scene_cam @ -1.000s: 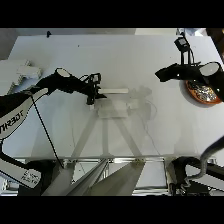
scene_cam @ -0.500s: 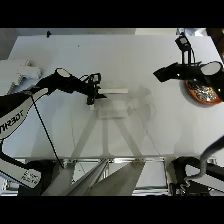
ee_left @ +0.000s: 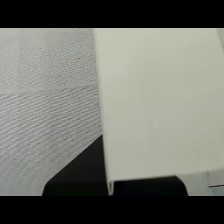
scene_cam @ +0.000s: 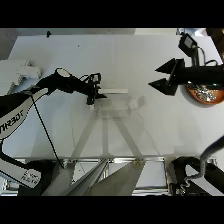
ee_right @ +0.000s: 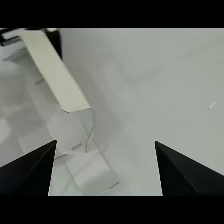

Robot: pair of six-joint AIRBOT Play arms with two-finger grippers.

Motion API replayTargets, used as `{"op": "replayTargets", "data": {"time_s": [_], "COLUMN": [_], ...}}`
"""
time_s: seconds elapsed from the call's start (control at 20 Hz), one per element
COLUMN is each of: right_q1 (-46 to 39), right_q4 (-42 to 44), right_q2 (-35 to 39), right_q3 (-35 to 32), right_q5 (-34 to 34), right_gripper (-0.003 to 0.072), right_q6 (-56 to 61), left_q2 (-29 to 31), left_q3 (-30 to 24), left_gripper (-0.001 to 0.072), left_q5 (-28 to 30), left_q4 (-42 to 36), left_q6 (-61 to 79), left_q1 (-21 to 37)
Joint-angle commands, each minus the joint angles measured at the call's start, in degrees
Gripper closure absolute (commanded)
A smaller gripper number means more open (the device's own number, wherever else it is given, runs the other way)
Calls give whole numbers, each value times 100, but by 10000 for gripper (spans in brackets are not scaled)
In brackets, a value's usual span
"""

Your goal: Fold the box and place the chain.

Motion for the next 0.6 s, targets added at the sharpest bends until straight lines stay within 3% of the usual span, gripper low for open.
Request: {"op": "replayTargets", "data": {"time_s": [0.0, 0.35, 0.55], "right_q1": [7, 4, 581], "right_q4": [232, 160, -1204], "right_q2": [667, 1172, 1172], "right_q3": [7, 2, -7], "right_q5": [881, 1003, 960], "right_gripper": [-4, -2, -2], "right_q6": [-264, 426, 549], "left_q2": [-4, -4, -4], "left_q3": [0, 0, 0], "left_gripper": [695, 695, 695], "left_q5": [0, 0, 0], "left_q4": [-2, -2, 0], "left_q6": [0, -2, -2], "left_q1": [0, 0, 0]}}
